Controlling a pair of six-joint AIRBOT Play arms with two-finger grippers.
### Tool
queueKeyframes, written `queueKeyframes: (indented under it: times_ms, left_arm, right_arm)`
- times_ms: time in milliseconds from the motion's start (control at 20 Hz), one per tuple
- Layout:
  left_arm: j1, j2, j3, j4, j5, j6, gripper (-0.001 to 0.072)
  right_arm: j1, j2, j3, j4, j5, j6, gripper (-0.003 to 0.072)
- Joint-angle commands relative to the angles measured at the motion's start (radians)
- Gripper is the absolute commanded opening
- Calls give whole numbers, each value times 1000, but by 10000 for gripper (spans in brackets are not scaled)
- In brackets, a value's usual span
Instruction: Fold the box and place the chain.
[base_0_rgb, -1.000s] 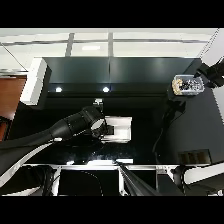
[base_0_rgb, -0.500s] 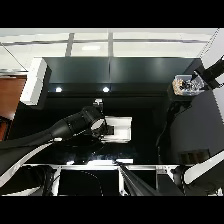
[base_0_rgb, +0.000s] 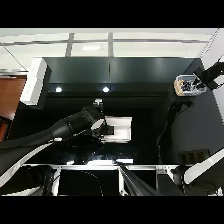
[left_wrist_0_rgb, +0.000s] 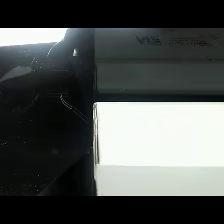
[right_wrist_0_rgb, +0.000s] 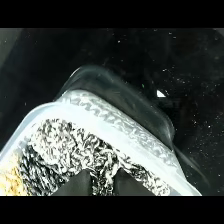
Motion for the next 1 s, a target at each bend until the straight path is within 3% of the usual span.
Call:
queueKeyframes:
  times_ms: [0, 300, 500, 750, 950]
  left_arm:
    - [0, 0, 1, 0, -3, 1, 26]
    - [0, 0, 1, 0, -2, 1, 26]
    - [0, 0, 1, 0, -3, 1, 26]
    - [0, 0, 1, 0, -2, 1, 26]
    - [0, 0, 1, 0, -2, 1, 26]
  right_arm:
    - [0, 36, 2, 2, 22, -140, 10]
    - [8, 290, 1, 11, 60, -426, 8]
    - [24, 519, 0, 192, -27, -519, 5]
    - [103, 744, 0, 251, -56, -586, 3]
    - [177, 858, -2, 335, 42, -657, 4]
